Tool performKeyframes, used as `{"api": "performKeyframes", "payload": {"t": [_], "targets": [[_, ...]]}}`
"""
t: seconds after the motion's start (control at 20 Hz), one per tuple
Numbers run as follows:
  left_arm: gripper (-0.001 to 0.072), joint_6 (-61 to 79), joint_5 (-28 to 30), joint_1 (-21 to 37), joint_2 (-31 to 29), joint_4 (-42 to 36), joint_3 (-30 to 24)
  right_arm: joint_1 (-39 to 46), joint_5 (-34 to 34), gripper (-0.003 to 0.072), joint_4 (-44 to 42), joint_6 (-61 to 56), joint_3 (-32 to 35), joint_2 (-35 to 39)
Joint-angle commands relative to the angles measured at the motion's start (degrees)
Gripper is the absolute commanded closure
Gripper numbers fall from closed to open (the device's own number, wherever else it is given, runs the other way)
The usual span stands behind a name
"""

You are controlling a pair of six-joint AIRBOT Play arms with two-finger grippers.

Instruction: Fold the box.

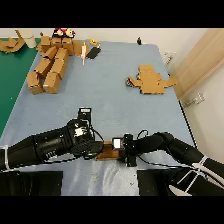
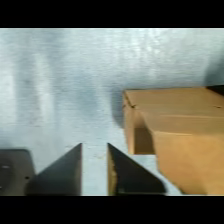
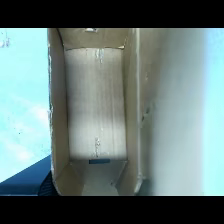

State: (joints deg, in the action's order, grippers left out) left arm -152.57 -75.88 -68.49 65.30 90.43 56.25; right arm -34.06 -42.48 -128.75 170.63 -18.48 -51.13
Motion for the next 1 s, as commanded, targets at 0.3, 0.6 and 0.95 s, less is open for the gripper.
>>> {"api": "performKeyframes", "payload": {"t": [0.3, 0.6, 0.95], "targets": [[0.0699, 34.91, 11.26, 6.58, -7.45, -11.21, -12.31, 0.0, -0.02, 0.0193, 0.0, -0.02, 0.0, 0.02], [0.0698, 96.83, 12.33, 36.46, -13.92, -35.36, -26.29, 0.0, -0.02, 0.0193, 0.0, -0.02, 0.0, 0.02], [0.0698, 116.15, 26.1, 45.24, -13.66, -45.35, -26.71, 0.0, -0.02, 0.0193, 0.0, -0.02, 0.0, 0.02]]}}
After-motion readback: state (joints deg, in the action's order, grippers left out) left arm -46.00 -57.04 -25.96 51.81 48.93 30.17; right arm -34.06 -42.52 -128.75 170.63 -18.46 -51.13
